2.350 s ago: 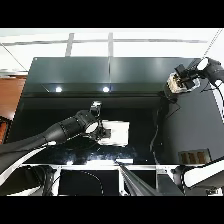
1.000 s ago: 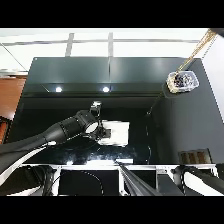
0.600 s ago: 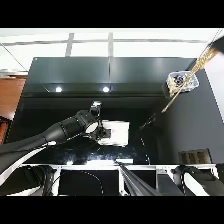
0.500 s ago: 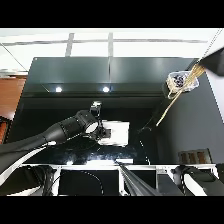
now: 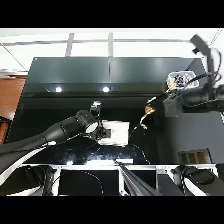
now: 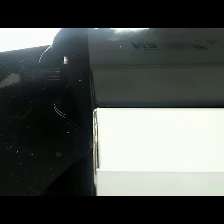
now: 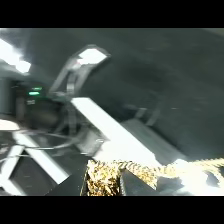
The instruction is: Fold the box and place the chain.
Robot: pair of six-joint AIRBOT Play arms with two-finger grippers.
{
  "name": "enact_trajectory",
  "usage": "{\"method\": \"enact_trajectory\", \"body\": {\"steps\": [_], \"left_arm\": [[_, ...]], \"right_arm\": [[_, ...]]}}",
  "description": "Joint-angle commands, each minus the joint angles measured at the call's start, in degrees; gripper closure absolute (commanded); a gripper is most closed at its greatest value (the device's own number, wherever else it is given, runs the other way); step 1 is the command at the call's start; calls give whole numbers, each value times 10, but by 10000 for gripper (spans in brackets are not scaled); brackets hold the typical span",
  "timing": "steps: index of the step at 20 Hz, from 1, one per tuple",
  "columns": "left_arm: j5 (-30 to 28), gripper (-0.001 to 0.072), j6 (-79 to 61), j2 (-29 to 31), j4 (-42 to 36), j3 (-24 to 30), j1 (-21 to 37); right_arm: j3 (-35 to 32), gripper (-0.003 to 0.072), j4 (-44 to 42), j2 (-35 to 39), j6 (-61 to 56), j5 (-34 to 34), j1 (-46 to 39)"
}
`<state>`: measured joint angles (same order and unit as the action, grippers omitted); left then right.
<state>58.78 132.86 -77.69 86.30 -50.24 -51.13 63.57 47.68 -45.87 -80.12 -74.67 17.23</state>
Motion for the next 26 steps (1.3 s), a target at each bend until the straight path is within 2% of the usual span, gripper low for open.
{"method": "enact_trajectory", "body": {"steps": [1,5,8,12,18,22,26], "left_arm": [[0,675,0,0,0,0,0],[0,675,0,0,0,0,0],[0,675,0,0,0,0,0],[1,674,0,0,0,0,0],[2,675,0,0,0,0,0],[2,675,0,0,0,0,0],[2,675,0,0,0,0,0]], "right_arm": [[-16,645,-73,2,5,34,41],[-16,645,-179,2,36,45,49],[-16,645,-170,0,36,75,83],[-28,644,-108,-17,21,100,127],[-116,645,-108,-57,24,145,167],[-175,644,-99,-77,32,220,169],[-205,643,-69,-91,31,247,168]]}}
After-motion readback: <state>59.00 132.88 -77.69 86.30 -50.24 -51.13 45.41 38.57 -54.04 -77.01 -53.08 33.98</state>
